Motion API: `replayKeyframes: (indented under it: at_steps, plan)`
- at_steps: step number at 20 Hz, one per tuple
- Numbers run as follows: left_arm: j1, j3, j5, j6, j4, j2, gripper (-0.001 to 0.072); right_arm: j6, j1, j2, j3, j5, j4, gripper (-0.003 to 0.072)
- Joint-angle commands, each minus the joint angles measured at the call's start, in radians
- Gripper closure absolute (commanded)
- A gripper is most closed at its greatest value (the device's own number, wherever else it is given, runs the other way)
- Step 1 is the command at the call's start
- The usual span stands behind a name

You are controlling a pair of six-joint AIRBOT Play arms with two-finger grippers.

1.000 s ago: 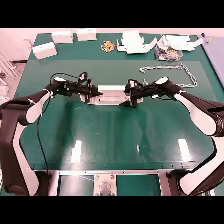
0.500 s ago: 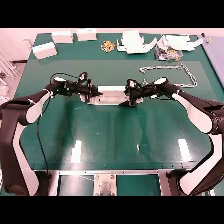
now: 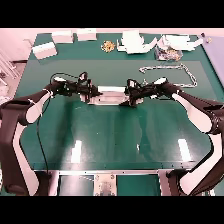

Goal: Fold the box and place the chain.

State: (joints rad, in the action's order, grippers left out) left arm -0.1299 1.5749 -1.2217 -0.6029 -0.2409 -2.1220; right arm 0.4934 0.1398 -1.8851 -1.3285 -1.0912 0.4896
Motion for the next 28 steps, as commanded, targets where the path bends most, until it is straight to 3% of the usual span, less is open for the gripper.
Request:
replayKeyframes:
  at_steps: [1, 4, 6, 15, 17, 21, 28]
  plan:
    - [0.000, 0.001, 0.000, 0.000, 0.000, -0.001, 0.0689, -0.004, 0.000, -0.002, 0.000, -0.003, 0.000, 0.0042]
    - [0.000, 0.001, 0.000, 0.000, 0.000, -0.001, 0.0688, -0.014, 0.000, -0.010, -0.001, -0.003, 0.001, 0.0047]
    - [0.000, 0.001, 0.000, 0.000, 0.000, -0.001, 0.0688, -0.015, 0.000, -0.016, -0.002, -0.003, 0.001, 0.0102]
    - [0.000, 0.001, 0.001, 0.000, 0.000, -0.001, 0.0688, -0.021, 0.000, -0.016, -0.002, -0.003, 0.001, 0.0111]
    - [0.000, 0.001, 0.000, 0.000, 0.000, -0.001, 0.0688, -0.022, 0.000, -0.016, -0.002, -0.003, 0.001, 0.0210]
    - [0.000, 0.001, 0.000, 0.000, 0.000, -0.001, 0.0689, -0.022, 0.000, -0.016, -0.002, -0.003, 0.000, 0.0150]
    - [0.000, 0.001, 0.000, 0.000, 0.000, -0.001, 0.0688, -0.022, 0.000, -0.016, -0.002, -0.021, 0.001, 0.0108]
